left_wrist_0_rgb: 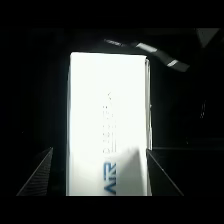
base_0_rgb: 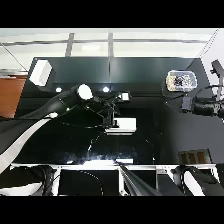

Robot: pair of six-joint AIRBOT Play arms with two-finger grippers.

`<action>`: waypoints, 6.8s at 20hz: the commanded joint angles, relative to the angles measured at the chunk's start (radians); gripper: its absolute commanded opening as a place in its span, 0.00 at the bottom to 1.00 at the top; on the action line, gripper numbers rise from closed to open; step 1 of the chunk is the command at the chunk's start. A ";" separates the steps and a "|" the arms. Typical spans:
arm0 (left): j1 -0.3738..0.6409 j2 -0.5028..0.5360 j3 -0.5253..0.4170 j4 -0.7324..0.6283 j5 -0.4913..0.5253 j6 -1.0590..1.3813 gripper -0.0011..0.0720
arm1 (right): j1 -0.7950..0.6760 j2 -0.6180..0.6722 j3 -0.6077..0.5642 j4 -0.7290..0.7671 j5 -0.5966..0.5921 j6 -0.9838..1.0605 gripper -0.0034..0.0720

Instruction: Fold the box and place the chain.

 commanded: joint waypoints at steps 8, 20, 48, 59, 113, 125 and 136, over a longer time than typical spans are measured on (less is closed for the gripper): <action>-0.060 0.060 -0.111 0.051 0.143 -0.111 0.98 | 0.000 0.001 0.001 -0.044 -0.001 0.000 0.06; -0.056 0.061 -0.121 0.046 0.159 -0.092 0.98 | 0.000 0.001 0.000 -0.044 -0.003 0.000 0.06; -0.056 0.092 -0.120 0.053 0.140 -0.065 0.98 | 0.000 0.001 0.001 -0.043 -0.002 0.000 0.06; -0.056 0.096 -0.121 0.053 0.161 -0.065 0.98 | 0.000 0.001 0.000 -0.043 -0.003 0.000 0.06; -0.064 0.070 -0.121 0.064 0.136 -0.066 0.97 | 0.000 0.001 0.000 -0.044 -0.003 0.000 0.06; -0.177 -0.015 -0.121 0.064 0.320 -0.066 0.98 | 0.000 0.001 0.000 -0.043 -0.010 0.000 0.06; -0.159 0.023 -0.121 0.214 0.289 -0.187 0.40 | 0.000 0.001 0.000 -0.043 -0.010 0.000 0.06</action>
